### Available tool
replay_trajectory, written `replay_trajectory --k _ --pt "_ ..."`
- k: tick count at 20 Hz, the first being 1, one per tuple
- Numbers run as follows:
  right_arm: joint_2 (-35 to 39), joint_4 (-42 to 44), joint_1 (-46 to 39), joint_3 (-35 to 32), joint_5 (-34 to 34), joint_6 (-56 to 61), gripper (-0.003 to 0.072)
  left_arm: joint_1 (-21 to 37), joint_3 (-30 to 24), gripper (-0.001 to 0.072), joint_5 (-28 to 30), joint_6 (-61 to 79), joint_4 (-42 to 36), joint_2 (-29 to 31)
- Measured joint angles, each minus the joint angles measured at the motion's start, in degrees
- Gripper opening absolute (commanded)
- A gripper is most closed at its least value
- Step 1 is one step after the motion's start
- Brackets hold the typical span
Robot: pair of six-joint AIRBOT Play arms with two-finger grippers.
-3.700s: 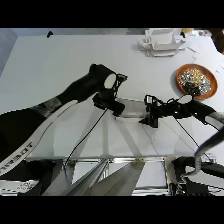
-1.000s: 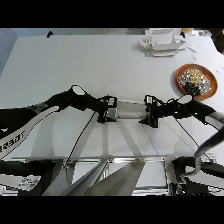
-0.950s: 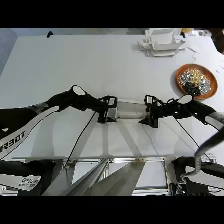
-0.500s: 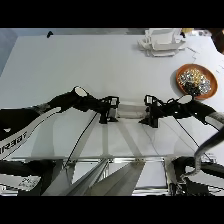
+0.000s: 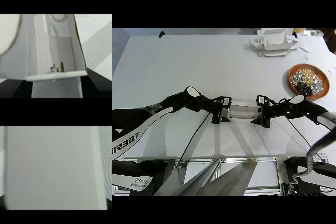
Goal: Fold the box and place the chain.
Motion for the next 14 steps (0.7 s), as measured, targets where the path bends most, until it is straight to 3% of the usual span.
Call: replay_trajectory --k 11,12,13,14 --pt "0.0 0.0 0.0 0.0 -0.1 0.0 0.0406 0.0 0.0 0.0206 0.2 -0.1 0.1 0.0" --pt "0.0 0.0 0.0 0.0 -0.1 0.0 0.0456 0.0 0.0 0.0206 0.2 -0.1 0.1 0.0" --pt "0.0 0.0 0.0 0.0 -0.1 0.0 0.0709 0.0 0.0 0.0206 0.2 -0.1 0.1 0.0" --pt "0.0 0.0 0.0 0.0 0.3 0.2 0.0709 -0.1 0.0 0.0206 0.5 0.0 0.0 0.0"
